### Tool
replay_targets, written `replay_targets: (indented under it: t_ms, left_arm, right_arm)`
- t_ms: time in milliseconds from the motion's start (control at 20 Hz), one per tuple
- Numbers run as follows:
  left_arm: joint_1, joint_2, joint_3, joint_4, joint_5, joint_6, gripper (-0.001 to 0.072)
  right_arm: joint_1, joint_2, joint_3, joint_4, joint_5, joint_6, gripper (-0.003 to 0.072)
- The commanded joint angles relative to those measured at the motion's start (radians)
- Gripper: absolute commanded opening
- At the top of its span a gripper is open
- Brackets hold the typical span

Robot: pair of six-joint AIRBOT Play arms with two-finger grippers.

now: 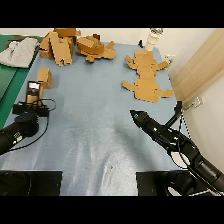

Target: Fold the box.

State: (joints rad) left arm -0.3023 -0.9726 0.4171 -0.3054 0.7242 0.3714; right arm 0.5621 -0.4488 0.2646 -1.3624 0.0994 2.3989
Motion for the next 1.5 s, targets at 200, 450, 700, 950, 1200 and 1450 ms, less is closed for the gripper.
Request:
replay_targets:
  t_ms: [200, 450, 700, 950, 1200, 1450]
  left_arm:
    - [0.287, 0.0, -0.004, -0.375, -0.359, 0.401, 0.0297]
    - [0.298, -0.061, 0.061, -0.746, -0.34, 0.798, 0.0296]
    - [0.298, -0.207, 0.226, -1.122, -0.105, 1.209, 0.0296]
    - [0.296, -0.247, 0.275, -1.135, -0.066, 1.207, 0.0298]
    - [0.298, -0.244, 0.288, -1.126, 0.027, 1.125, 0.0707]
    - [0.298, -0.139, 0.336, -1.077, 0.122, 1.12, 0.0707]
  right_arm:
    - [-0.002, 0.001, 0.001, -0.02, 0.024, 0.0, 0.0005]
    - [-0.021, 0.0, 0.001, -0.021, 0.025, 0.001, 0.0005]
    - [-0.021, 0.0, 0.001, -0.021, 0.024, 0.001, 0.0006]
    - [-0.021, 0.0, 0.001, -0.022, 0.039, 0.001, 0.0006]
    - [-0.021, -0.001, 0.001, -0.024, 0.044, 0.0, 0.0005]
    - [-0.021, -0.001, 0.001, -0.04, 0.087, 0.0, 0.0006]
